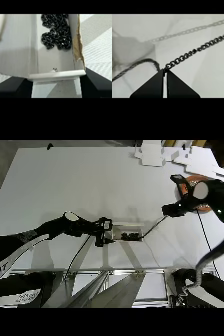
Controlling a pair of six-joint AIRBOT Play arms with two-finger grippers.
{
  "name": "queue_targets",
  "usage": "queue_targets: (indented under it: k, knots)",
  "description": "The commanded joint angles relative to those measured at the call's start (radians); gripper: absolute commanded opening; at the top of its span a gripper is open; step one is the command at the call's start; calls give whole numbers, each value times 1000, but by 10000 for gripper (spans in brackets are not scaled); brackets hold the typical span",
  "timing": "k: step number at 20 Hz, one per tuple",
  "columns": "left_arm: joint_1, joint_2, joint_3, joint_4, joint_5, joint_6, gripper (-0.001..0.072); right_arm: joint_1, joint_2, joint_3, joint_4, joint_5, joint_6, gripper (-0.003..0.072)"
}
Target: Fold the box and place the chain.
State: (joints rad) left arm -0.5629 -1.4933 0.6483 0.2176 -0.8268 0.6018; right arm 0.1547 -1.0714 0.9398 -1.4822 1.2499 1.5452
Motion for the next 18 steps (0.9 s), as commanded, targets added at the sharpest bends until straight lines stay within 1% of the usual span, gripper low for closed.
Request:
queue_targets:
  k: [1, 4, 7, 11, 15, 18]
  knots:
    - [0, 1, 0, 0, 0, 0, 171, 55, 202, 1, 106, 71, -10, 21]
    - [0, 1, 0, 0, 0, 0, 171, 123, 323, 1, 188, 72, 3, 22]
    - [0, 1, 0, 0, 0, 0, 171, 185, 389, 1, 253, 68, 30, 22]
    - [0, 1, 0, 0, 0, 0, 171, 250, 410, 1, 349, 56, 44, 22]
    - [0, 1, 0, 0, 0, 0, 171, 315, 409, 1, 390, -49, 53, 22]
    - [0, 1, 0, 0, 0, 0, 171, 351, 406, 1, 392, -130, 71, 22]
